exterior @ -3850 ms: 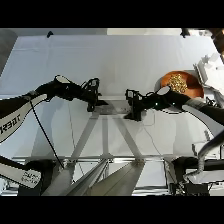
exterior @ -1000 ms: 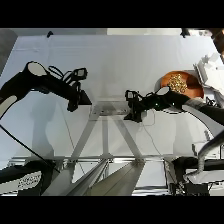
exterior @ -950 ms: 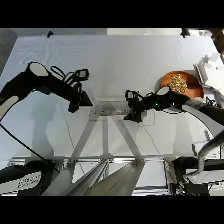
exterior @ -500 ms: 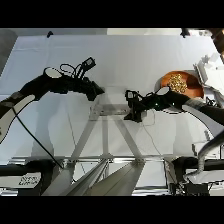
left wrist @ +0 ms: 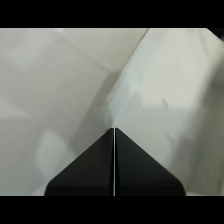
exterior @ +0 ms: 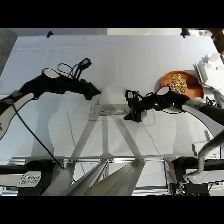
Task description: Fold the box and place the chain.
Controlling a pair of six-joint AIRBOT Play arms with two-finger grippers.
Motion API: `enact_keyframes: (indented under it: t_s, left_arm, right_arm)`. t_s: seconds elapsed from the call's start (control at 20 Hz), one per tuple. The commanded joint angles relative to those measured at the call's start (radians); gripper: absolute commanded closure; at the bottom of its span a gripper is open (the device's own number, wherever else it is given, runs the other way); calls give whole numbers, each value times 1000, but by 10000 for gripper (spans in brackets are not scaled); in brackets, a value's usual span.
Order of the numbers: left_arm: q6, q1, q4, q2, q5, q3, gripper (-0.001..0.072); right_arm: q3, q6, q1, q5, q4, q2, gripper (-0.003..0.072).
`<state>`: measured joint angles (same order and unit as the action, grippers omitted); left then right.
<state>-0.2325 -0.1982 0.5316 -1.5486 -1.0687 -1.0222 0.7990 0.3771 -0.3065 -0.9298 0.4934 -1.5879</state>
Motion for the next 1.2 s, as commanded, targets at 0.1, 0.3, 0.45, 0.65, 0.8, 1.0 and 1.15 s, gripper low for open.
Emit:
enact_keyframes:
  t_s: [0.1, 0.3, 0.45, 0.65, 0.8, 1.0, 1.15]
  left_arm:
    - [153, 27, 247, 111, -266, 0, 707]
    - [100, -105, 373, 111, -210, 0, 708]
    - [-95, -190, 649, 111, -68, 0, 707]
    - [-289, -203, 959, 113, -45, 0, 704]
    - [-289, -203, 969, 113, -61, 0, 704]
    - [-257, -201, 939, 114, -7, 79, 704]
    - [-238, -186, 943, 161, 61, 155, 704]
  right_arm:
    - [0, -2, 0, -2, 0, 0, 230]
    - [0, -2, 0, -2, 0, 0, 230]
    - [0, -2, 0, -2, 0, 0, 230]
    - [0, -2, 0, -2, 0, 0, 230]
    - [0, -2, 0, -2, 0, 0, 230]
    - [0, -2, 0, -2, 0, 0, 230]
    - [0, -2, 0, -2, 0, 0, 230]
